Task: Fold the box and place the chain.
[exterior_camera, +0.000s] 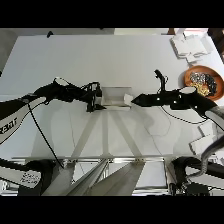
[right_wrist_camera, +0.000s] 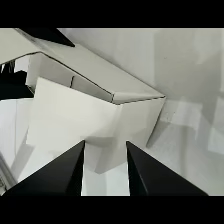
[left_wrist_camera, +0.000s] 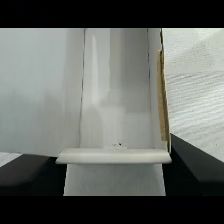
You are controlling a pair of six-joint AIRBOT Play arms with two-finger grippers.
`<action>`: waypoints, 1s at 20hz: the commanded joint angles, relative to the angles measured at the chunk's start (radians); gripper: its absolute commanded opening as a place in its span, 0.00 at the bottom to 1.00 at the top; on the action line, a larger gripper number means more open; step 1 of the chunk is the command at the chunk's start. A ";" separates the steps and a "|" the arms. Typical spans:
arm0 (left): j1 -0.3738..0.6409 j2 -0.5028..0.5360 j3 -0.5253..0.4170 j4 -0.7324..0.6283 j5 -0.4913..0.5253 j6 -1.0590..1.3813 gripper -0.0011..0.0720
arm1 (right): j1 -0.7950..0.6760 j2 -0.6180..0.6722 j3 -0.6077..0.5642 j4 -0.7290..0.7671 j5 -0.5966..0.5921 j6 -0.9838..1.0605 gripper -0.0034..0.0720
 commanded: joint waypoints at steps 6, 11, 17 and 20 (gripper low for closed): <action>0.000 0.000 0.000 0.000 0.000 0.000 0.47 | 0.126 0.002 0.000 -0.009 -0.210 -0.004 0.59; 0.000 -0.001 0.000 0.000 0.000 0.000 0.47 | 0.151 0.002 0.000 -0.077 -0.324 0.002 0.59; 0.000 -0.001 0.000 0.000 0.000 0.000 0.47 | 0.151 0.002 0.000 -0.097 -0.323 0.008 0.59; 0.000 -0.001 0.000 0.000 0.000 0.000 0.47 | 0.151 0.002 0.002 -0.098 -0.317 0.053 0.59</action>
